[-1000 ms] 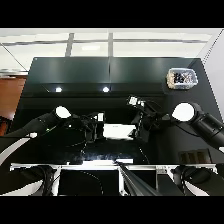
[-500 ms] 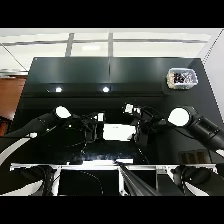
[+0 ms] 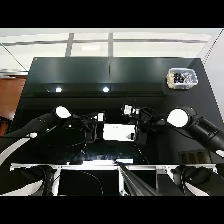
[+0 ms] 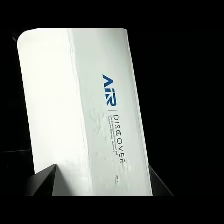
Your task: Fold the box and place the chain.
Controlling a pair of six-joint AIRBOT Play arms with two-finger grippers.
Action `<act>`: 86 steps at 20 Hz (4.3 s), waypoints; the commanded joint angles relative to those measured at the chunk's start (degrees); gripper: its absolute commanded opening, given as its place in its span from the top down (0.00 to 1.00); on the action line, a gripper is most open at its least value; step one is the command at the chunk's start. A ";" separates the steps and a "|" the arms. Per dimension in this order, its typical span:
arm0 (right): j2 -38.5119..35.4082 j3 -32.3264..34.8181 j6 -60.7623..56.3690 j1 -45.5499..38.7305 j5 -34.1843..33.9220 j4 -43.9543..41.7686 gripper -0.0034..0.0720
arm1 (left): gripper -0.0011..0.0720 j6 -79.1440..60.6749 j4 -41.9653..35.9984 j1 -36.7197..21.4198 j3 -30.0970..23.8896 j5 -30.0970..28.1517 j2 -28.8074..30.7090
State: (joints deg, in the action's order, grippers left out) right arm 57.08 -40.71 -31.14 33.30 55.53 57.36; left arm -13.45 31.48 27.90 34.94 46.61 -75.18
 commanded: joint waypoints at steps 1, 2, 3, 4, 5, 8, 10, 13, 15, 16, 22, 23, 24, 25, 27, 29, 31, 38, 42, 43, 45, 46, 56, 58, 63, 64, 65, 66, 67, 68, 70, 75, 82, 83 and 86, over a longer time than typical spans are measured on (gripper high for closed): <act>0.04 0.02 1.20 0.04 -0.70 0.07 0.02 | 0.36 -0.02 0.00 0.02 0.04 0.00 -0.04; 0.04 0.02 1.20 0.04 -0.63 0.07 0.02 | 0.36 -0.02 0.00 0.02 0.04 0.00 -0.04; 0.04 0.02 1.20 0.04 -0.50 0.07 0.02 | 0.36 -0.02 0.00 0.02 0.04 0.00 -0.04; 0.04 0.02 1.20 0.04 -0.33 -0.13 0.02 | 0.36 -0.02 0.00 0.02 0.04 0.00 -0.04; 0.04 0.02 1.20 0.04 -0.07 -0.33 0.02 | 0.36 -0.02 0.00 0.02 0.04 0.00 -0.04; 0.04 0.02 1.20 0.04 0.90 -0.35 0.02 | 0.36 -0.02 0.00 0.02 0.04 0.00 -0.04; 0.20 0.02 1.20 0.04 0.66 -0.31 0.02 | 0.36 -0.02 0.00 0.02 0.04 0.00 -0.04; 1.73 0.02 1.22 0.04 0.50 -0.33 0.02 | 0.36 -0.02 0.00 0.02 0.04 0.00 -0.04; 2.08 0.02 1.73 0.72 -0.59 -0.11 0.02 | 0.36 -0.02 0.00 0.02 0.04 0.00 -0.04; 2.08 0.02 2.32 1.42 -0.98 -0.09 0.02 | 0.36 -0.02 0.00 0.02 0.04 0.00 -0.04; 2.14 0.02 2.58 4.35 -3.98 4.42 0.02 | 0.36 -0.02 0.00 0.02 0.04 0.00 -0.04; 2.14 0.02 2.60 4.79 -3.93 4.52 0.02 | 0.36 -0.02 0.00 0.02 0.04 0.00 -0.04; 2.14 0.02 2.62 5.38 -3.96 4.68 0.02 | 0.36 -0.02 0.00 0.02 0.04 0.00 -0.04; 2.14 0.02 2.64 5.99 -3.96 4.92 0.02 | 0.36 -0.02 0.00 0.02 0.04 0.00 -0.04; 2.14 0.02 2.45 6.38 -4.33 6.29 0.02 | 0.36 -0.02 0.00 0.02 0.04 0.00 -0.04; 2.14 0.02 2.19 6.38 -4.39 7.50 0.02 | 0.36 -0.02 0.00 0.02 0.04 0.00 -0.04; 2.14 0.02 1.92 6.40 -4.37 7.69 0.02 | 0.36 -0.02 0.00 0.02 0.04 0.00 -0.04; 2.12 0.02 0.94 6.40 -4.35 8.09 0.38 | 0.36 -0.02 0.00 0.02 0.04 0.00 -0.04; 2.12 0.00 0.92 6.40 -4.33 8.09 0.56 | 0.36 -0.02 0.00 0.02 0.04 0.00 -0.04; 2.12 0.02 0.63 6.40 -4.35 8.09 0.56 | 0.36 -0.02 0.00 0.02 0.04 0.00 -0.04; 2.10 0.00 -0.09 6.40 -4.33 8.07 0.56 | 0.36 -0.02 0.00 0.02 0.04 0.00 -0.04; 2.10 0.00 -0.15 6.40 -4.24 8.07 0.56 | 0.36 -0.02 0.00 0.02 0.04 0.00 -0.04; 1.97 -1.70 -2.75 6.34 -4.20 10.36 0.56 | 0.36 -0.02 0.02 0.02 0.04 0.00 -0.04; 1.97 -1.73 -2.82 6.34 -4.20 10.36 0.56 | 0.36 -0.02 0.02 0.02 0.04 0.00 -0.04; 1.97 -2.45 -3.82 6.34 -4.37 10.47 0.56 | 0.36 -0.02 0.02 0.02 0.04 0.00 -0.04; 1.97 -2.67 -3.82 6.34 -4.37 10.49 0.56 | 0.36 -0.02 0.02 0.02 0.04 0.00 -0.04; 1.97 -2.80 -3.82 6.34 -4.37 10.49 0.56 | 0.36 -0.02 0.00 0.02 0.04 0.00 -0.04; 1.97 -2.80 -3.82 6.34 -4.39 10.49 0.56 | 0.36 -0.02 0.00 0.02 0.04 0.00 -0.04; 1.97 -2.80 -3.82 6.34 -4.37 10.51 0.56 | 0.36 -0.02 0.02 0.02 0.04 0.00 -0.04; 1.97 -2.80 -3.82 6.34 -4.39 10.51 0.56 | 0.36 -0.02 0.00 0.02 0.04 0.00 -0.04; 1.99 -2.78 -3.82 6.34 -4.37 10.62 0.56 | 0.36 -0.02 0.02 0.02 0.04 0.00 -0.04; 2.16 -2.21 -3.82 6.38 -4.94 10.51 0.56 | 0.36 -0.02 0.02 0.02 0.04 0.00 -0.04; 2.47 -1.64 -3.82 6.40 -6.49 10.32 0.56 | 0.36 -0.02 0.02 0.02 0.04 0.00 -0.04; 2.75 -1.64 -3.82 6.40 -6.51 10.21 0.56 | 0.36 -0.02 0.02 0.02 0.04 0.00 -0.04; 3.37 -1.64 -3.82 6.84 -6.51 10.14 0.56 | 0.36 -0.02 0.02 0.02 0.04 0.00 -0.04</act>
State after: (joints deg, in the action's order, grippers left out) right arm 60.03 -42.37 -34.96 39.88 48.99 67.72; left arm -13.50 31.48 27.88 34.96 46.63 -75.18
